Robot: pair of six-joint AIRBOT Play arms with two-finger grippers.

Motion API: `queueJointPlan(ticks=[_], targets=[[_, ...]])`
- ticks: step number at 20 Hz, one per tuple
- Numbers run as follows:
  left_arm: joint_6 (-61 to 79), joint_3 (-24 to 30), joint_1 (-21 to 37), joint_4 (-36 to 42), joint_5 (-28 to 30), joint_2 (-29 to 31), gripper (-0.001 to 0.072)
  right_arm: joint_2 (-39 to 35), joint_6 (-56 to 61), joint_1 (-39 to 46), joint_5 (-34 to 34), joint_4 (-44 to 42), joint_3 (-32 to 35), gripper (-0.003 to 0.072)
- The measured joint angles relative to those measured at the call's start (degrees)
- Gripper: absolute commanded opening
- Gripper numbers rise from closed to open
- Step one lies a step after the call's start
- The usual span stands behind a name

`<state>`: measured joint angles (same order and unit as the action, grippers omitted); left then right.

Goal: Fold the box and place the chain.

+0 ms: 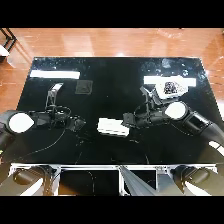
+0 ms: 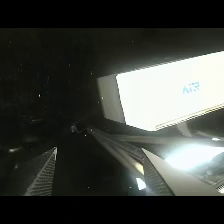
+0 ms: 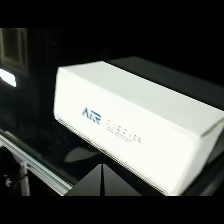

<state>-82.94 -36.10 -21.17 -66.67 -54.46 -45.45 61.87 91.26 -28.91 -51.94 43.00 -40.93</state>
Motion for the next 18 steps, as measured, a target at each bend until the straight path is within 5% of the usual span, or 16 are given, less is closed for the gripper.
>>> queueJointPlan(ticks=[9, 18], targets=[[42.05, -16.72, -0.81, 15.47, -6.69, -20.48, 0.0621, -6.01, 2.84, 12.87, -6.36, 17.51, 0.09, 0.0019], [75.38, -20.26, -6.6, 21.29, -8.0, -32.52, 0.064, -8.09, 2.86, 19.63, -9.62, 25.44, 0.39, 0.0019]])
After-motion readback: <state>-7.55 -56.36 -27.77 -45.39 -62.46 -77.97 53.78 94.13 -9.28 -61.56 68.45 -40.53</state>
